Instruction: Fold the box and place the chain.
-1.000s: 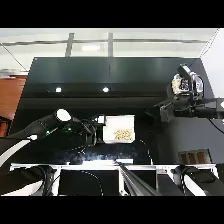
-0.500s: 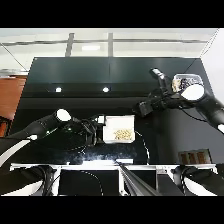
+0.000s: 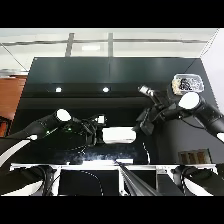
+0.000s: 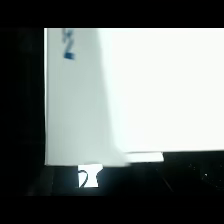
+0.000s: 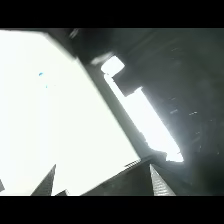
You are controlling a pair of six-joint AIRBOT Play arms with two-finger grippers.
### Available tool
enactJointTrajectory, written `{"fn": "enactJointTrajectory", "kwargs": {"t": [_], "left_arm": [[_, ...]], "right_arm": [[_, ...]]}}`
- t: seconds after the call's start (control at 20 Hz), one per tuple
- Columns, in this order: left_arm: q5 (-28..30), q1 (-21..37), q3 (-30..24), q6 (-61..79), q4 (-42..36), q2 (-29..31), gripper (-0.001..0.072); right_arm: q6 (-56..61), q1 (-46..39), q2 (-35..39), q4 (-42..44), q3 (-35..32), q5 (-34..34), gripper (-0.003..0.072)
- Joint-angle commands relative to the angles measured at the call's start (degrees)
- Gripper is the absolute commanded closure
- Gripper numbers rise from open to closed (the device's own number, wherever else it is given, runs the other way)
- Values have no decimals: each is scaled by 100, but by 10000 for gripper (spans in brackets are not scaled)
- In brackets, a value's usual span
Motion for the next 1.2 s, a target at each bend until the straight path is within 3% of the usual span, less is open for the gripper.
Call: {"fn": "enactJointTrajectory", "kwargs": {"t": [0.0,0.25,0.95,1.0,1.05,1.1,1.15], "left_arm": [[2,-2,4,2,0,-4,310],[2,-2,4,4,0,-4,309],[2,-2,4,2,0,-4,309],[2,-2,4,4,0,-4,309],[2,-2,4,2,0,-4,309],[2,-2,4,4,0,-4,309],[2,-2,4,4,0,-4,309]], "right_arm": [[-1067,214,236,275,-431,-415,-34],[-2173,310,236,284,-431,-396,-34],[-2555,896,232,131,-431,-640,-33],[-2553,938,232,101,-431,-638,19],[-2546,957,232,101,-431,-629,198],[-2533,992,232,101,-431,-634,258],[-2529,1008,232,101,-431,-669,259]]}}
